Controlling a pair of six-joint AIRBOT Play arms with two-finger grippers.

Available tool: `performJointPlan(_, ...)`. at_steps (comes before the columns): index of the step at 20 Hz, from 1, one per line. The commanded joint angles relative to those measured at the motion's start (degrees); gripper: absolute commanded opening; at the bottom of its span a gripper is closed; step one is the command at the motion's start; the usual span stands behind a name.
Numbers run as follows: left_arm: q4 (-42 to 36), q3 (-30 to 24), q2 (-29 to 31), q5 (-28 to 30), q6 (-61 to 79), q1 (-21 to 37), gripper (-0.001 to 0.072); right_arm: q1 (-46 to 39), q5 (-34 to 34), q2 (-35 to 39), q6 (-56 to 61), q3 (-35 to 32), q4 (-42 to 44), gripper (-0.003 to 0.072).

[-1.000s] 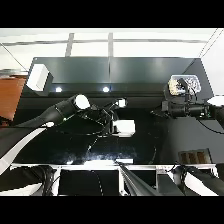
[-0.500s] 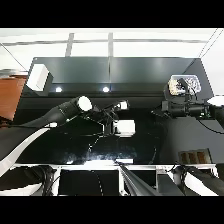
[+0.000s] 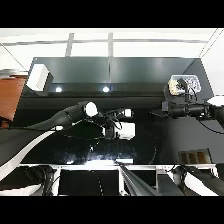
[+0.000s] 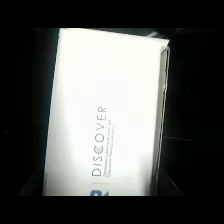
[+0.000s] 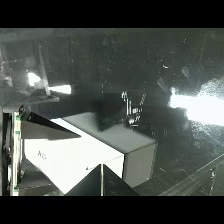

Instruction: Fold the box and place the chain.

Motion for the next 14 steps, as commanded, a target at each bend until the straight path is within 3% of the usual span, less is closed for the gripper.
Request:
performJointPlan(1,2.67,-0.02,-0.02,-0.90,-1.01,-0.13,0.0674,0.00,0.02,0.04,0.02,0.04,0.02,0.0022)
performJointPlan(4,3.39,0.09,0.68,-2.80,-1.05,-0.02,0.0453,0.00,0.02,0.04,0.02,0.04,0.02,0.0022)
performJointPlan(6,4.44,0.11,2.08,-4.17,-1.55,0.22,0.0361,0.00,0.00,0.04,0.00,0.04,0.00,0.0022)
performJointPlan(9,9.55,0.11,5.42,-6.10,-12.37,2.10,0.0366,0.00,0.02,0.04,0.00,0.04,0.00,0.0022)
performJointPlan(11,15.26,0.11,8.07,-11.19,-21.31,5.14,0.0412,0.00,0.02,0.04,-0.02,0.04,-0.04,0.0022)
performJointPlan(14,26.84,0.07,11.63,-19.82,-34.49,12.33,0.0411,0.00,-0.15,0.04,-0.04,0.04,-0.31,0.0022)
